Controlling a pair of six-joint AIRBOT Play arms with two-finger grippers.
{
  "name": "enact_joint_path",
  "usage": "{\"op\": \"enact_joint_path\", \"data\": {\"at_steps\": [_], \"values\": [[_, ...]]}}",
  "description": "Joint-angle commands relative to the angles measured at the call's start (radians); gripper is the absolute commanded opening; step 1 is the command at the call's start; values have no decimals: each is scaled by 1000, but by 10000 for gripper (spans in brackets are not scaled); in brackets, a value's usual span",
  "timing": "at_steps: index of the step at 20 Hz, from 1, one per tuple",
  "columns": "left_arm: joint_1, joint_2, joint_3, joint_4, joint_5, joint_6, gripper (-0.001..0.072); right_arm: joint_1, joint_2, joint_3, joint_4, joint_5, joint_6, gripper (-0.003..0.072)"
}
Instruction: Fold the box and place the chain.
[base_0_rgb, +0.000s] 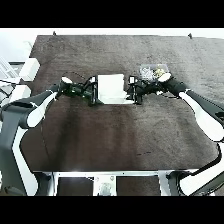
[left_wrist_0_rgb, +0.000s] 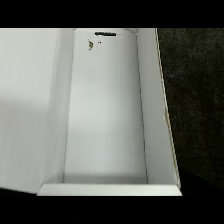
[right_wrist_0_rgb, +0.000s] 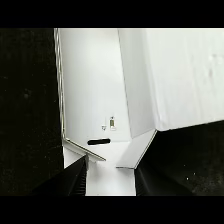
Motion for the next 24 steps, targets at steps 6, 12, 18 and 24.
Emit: {"op": "enact_joint_path", "data": {"at_steps": [6,12,18,24], "values": [[0,0,0,0,0,0,528,39,-21,2,94,-30,-10,156],[0,0,0,0,0,0,528,49,-47,2,109,-31,-13,143],[0,0,0,0,0,0,528,49,-55,2,127,-31,-62,376],[0,0,0,0,0,0,528,48,-55,2,126,-29,-62,621]]}}
